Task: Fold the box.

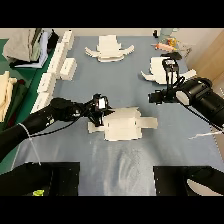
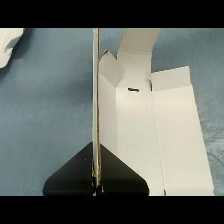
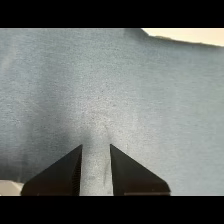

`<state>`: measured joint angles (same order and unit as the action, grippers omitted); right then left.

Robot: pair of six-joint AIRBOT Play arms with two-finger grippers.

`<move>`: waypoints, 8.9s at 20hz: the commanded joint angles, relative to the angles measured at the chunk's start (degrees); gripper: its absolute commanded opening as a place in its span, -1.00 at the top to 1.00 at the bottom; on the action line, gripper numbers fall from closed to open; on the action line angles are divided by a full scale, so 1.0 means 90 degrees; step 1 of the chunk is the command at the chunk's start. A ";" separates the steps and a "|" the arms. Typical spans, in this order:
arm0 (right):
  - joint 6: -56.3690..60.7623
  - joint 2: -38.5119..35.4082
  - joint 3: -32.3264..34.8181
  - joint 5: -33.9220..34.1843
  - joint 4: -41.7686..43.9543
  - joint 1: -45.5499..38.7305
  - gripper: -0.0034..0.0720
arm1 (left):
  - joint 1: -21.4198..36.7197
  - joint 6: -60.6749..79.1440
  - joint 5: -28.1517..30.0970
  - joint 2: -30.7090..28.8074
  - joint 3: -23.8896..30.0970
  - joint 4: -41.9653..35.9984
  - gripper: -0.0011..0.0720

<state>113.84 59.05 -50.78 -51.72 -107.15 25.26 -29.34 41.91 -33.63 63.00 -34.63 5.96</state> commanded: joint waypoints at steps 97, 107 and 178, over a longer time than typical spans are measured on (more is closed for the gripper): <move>0.0019 0.0005 0.0010 0.0296 0.0410 0.0024 0.22 | -0.0527 -0.4085 -0.0865 0.0092 -0.0529 0.2574 0.94; 0.0019 0.0005 0.0010 0.0296 0.0459 0.0024 0.22 | -0.0554 -0.2946 -0.0658 0.0090 0.0000 0.1647 0.94; -0.0238 -0.1231 0.2472 -0.0104 -0.1217 0.4707 -1.00 | -0.1107 -0.5107 -0.0644 -0.0061 -0.0180 0.3198 0.93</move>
<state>118.58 48.25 -29.26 -56.47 -119.77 69.93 -39.29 -4.08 -39.46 62.41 -36.25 34.72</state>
